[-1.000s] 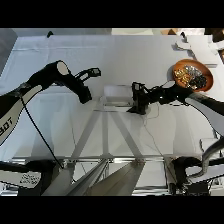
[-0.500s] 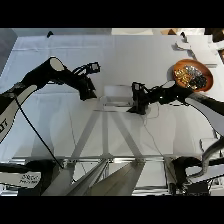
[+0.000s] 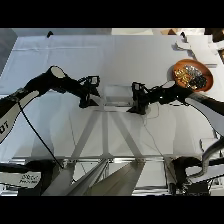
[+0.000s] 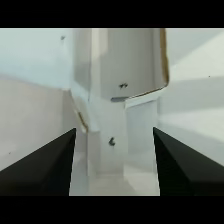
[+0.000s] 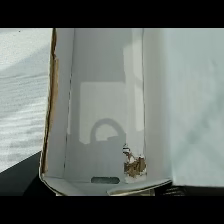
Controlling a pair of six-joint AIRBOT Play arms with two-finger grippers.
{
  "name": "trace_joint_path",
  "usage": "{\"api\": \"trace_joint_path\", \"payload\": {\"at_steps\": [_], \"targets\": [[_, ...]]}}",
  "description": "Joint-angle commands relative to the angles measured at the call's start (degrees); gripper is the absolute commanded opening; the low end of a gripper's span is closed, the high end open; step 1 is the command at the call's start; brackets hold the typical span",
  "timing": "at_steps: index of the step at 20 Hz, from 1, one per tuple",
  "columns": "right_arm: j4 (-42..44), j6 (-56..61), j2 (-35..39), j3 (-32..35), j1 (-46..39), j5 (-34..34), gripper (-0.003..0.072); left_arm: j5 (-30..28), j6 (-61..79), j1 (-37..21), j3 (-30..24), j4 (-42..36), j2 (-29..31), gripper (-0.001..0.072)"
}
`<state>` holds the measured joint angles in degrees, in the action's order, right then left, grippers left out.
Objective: Fold the box and place the chain.
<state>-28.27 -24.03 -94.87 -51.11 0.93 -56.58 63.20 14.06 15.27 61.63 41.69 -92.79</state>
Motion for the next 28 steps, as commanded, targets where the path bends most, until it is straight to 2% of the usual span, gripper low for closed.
{"api": "trace_joint_path", "payload": {"at_steps": [1, 4, 6, 9, 11, 17, 24, 28], "targets": [[0.0, 0.0, 0.0, -0.1, 0.0, 0.0, 0.0530, 3.1, 5.0, 0.0, -1.6, -3.9, 0.0, 0.0505], [0.0, 0.0, 0.0, -0.1, 0.0, 0.0, 0.0530, 7.1, 5.0, 0.0, -1.6, -4.0, 0.0, 0.0480], [0.0, 0.0, 0.0, -0.1, 0.0, 0.0, 0.0530, 7.3, 5.0, 0.0, -1.6, -4.0, 0.0, 0.0378], [0.0, 0.0, 0.0, -0.1, 0.0, 0.0, 0.0530, 4.3, 5.4, 0.0, -1.6, -3.9, 0.0, 0.0359], [0.0, 0.0, 0.0, -0.1, 0.0, 0.0, 0.0530, 1.2, 5.5, 0.0, -1.6, -3.9, 0.0, 0.0269], [0.0, 0.0, 0.0, -0.1, 0.0, 0.0, 0.0530, 1.5, 5.4, -0.9, -1.6, -1.3, 0.1, 0.0272], [0.0, 0.0, 0.0, -0.1, 0.0, 0.0, 0.0530, -7.2, 4.9, -1.4, -1.6, -1.4, 0.1, 0.0272], [0.0, 0.0, 0.0, -0.1, 0.0, 0.0, 0.0530, -5.5, 5.5, -0.6, -1.6, -3.4, 0.1, 0.0274]]}}
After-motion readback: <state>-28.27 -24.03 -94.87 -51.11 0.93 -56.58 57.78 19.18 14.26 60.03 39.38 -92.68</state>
